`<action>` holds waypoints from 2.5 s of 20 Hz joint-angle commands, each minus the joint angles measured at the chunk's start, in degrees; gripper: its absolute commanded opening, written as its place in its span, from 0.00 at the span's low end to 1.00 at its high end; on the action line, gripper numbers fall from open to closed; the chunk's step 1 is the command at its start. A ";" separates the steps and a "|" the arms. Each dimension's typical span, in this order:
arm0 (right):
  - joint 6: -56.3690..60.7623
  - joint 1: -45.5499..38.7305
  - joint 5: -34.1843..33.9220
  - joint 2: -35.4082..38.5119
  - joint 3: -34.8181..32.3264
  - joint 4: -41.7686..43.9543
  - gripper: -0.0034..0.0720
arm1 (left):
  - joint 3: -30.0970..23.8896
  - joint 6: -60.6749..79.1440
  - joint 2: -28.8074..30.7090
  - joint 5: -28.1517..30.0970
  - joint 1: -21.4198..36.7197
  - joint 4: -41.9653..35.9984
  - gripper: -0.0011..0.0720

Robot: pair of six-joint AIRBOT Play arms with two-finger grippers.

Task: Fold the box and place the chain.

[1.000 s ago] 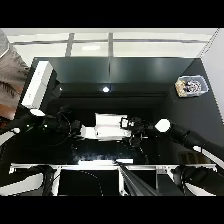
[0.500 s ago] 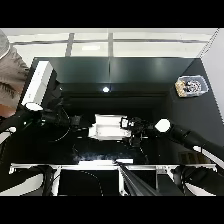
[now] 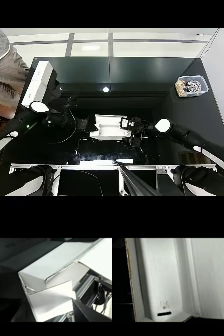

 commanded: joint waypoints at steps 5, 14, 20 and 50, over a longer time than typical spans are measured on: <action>0.02 0.02 0.02 0.02 0.02 0.02 0.70 | 0.22 -1.66 0.20 0.81 -1.46 0.37 0.68; 0.02 0.02 0.00 0.02 0.02 0.02 0.70 | 7.76 -27.52 0.15 12.83 -14.36 17.59 0.68; 0.02 0.02 0.02 0.02 0.02 0.02 0.70 | 8.72 -43.98 0.13 14.69 -20.55 31.10 0.68; 0.02 0.02 0.02 0.02 0.02 0.02 0.70 | 19.82 -74.97 -11.28 5.44 -35.12 52.43 0.05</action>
